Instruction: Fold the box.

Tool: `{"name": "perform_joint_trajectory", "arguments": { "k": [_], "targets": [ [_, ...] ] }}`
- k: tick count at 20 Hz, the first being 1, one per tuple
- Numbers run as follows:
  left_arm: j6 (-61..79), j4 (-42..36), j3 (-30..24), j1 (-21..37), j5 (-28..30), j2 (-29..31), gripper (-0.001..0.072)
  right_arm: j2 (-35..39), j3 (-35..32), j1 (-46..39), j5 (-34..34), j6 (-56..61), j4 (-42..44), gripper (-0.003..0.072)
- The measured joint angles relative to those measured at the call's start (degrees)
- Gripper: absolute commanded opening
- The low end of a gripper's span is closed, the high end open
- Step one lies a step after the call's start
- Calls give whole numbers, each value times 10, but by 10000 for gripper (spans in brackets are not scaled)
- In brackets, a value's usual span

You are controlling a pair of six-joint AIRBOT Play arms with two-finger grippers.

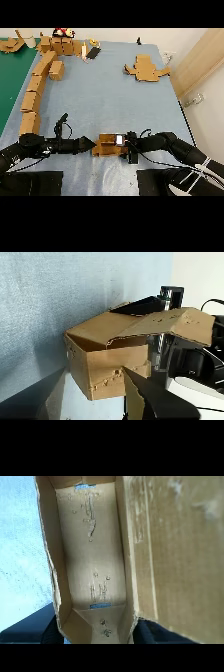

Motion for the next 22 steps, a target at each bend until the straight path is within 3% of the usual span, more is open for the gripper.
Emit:
{"name": "perform_joint_trajectory", "arguments": {
  "k": [12,19,22],
  "targets": [
    [-20,29,13,-11,5,0,541,0,0,0,0,0,0,412],
    [-303,300,89,-117,57,0,540,0,0,0,0,0,0,412],
    [-398,383,115,-151,70,-2,524,0,0,0,0,0,0,412]
  ]
}}
